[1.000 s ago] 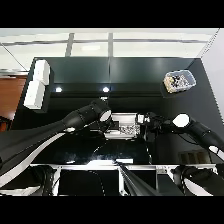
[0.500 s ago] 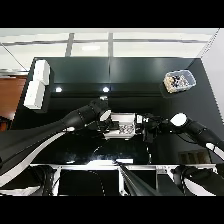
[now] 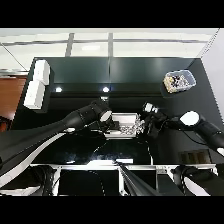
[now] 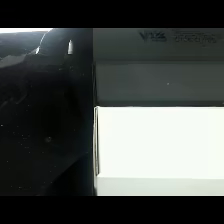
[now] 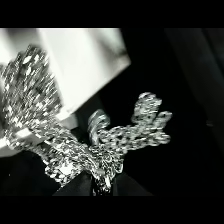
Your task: Fold the box and place the chain.
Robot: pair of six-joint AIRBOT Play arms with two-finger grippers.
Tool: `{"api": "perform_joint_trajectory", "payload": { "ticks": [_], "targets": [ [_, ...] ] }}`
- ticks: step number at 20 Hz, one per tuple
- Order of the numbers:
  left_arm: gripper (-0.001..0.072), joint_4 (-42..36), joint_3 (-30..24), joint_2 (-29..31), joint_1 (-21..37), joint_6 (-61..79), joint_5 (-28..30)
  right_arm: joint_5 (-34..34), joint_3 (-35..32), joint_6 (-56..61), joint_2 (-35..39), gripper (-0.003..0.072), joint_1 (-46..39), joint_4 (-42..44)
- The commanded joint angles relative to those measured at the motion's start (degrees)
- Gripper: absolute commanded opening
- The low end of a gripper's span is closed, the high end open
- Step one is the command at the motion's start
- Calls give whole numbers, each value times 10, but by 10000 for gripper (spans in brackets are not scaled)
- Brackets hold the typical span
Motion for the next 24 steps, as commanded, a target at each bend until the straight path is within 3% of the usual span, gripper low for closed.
{"api": "perform_joint_trajectory", "payload": {
  "ticks": [1,4,8,15,19,24],
  "targets": [
    [32,2,0,0,0,0,-1,79,33,120,58,11,-24,-17],
    [32,2,0,0,0,0,-1,157,84,179,82,11,-26,6],
    [32,2,0,0,0,0,-1,250,180,207,85,11,-26,115],
    [32,2,0,0,0,0,-1,271,287,282,85,11,-26,213],
    [32,2,0,0,0,0,-1,275,308,340,85,11,-25,285],
    [32,2,0,0,0,0,0,295,287,381,84,11,-16,215]
  ]
}}
